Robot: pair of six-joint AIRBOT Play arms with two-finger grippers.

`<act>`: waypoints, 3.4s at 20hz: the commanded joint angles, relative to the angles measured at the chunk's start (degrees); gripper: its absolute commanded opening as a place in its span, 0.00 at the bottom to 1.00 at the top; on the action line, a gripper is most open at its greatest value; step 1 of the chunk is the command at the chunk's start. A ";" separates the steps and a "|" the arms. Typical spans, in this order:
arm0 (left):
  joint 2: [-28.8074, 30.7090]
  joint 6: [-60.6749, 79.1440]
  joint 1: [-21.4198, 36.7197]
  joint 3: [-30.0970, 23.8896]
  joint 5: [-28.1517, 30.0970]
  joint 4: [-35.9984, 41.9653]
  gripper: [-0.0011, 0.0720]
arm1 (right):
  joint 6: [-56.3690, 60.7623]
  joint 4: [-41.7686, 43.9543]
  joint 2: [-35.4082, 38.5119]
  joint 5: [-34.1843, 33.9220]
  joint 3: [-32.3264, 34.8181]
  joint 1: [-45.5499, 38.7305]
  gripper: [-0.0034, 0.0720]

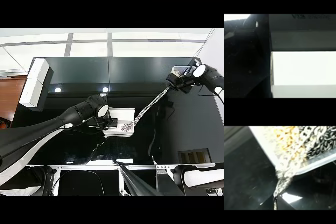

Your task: Fold the box and place the chain.

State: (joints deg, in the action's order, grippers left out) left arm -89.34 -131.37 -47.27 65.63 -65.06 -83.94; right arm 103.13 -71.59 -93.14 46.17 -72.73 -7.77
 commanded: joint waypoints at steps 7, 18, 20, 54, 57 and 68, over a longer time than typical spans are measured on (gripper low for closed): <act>0.02 0.02 -0.04 0.00 0.04 0.00 0.06 | -18.86 4.74 26.77 20.37 -0.50 0.07 0.06; 0.02 0.02 -0.04 0.00 0.02 0.00 0.06 | -20.90 24.70 45.70 37.75 -0.28 11.98 0.06; 0.02 0.02 -0.04 0.00 0.02 0.02 0.06 | -20.92 24.68 45.68 37.62 0.79 16.59 0.06; 0.02 0.02 -0.04 0.00 0.02 0.00 0.06 | -31.93 28.68 33.68 40.65 12.31 12.79 0.06; 0.02 0.02 -0.04 0.00 0.02 0.00 0.06 | -33.94 32.72 33.11 36.46 14.34 17.05 0.06; 0.02 0.02 -0.04 0.00 0.02 0.00 0.06 | -34.88 34.42 27.58 24.28 16.13 25.40 0.06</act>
State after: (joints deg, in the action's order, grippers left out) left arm -89.34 -131.37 -47.27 65.63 -65.06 -83.94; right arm 68.36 -37.39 -64.53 72.44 -56.73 16.67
